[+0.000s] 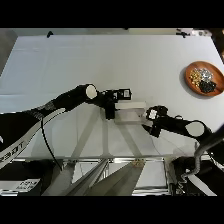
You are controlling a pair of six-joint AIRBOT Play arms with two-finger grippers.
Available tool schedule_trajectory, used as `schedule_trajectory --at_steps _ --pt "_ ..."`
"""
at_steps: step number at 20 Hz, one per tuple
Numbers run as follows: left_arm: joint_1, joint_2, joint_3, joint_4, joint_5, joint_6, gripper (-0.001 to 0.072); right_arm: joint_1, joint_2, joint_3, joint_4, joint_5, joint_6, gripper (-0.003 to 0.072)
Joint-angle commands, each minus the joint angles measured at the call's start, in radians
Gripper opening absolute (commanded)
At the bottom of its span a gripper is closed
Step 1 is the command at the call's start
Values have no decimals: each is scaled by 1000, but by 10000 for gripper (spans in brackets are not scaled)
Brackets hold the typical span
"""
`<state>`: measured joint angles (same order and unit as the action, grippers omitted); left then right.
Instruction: Fold the box and place the chain.
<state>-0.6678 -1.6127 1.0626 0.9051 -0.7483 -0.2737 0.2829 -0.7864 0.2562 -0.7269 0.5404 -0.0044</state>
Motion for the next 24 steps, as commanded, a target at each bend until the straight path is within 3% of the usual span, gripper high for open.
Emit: schedule_trajectory --at_steps 1,4,15,21,24 --pt "-1 0 1 0 0 0 14 -29 -63 64 0 38 0 691" --pt "-1 0 1 0 0 0 14 -82 -77 81 -29 88 -2 692" --pt "-1 0 1 0 0 0 14 -97 -157 84 48 97 -243 700" --pt "-1 0 1 0 0 0 14 -130 -291 217 69 245 -228 700" --pt "-1 0 1 0 0 0 14 -151 -313 237 68 259 -234 700"
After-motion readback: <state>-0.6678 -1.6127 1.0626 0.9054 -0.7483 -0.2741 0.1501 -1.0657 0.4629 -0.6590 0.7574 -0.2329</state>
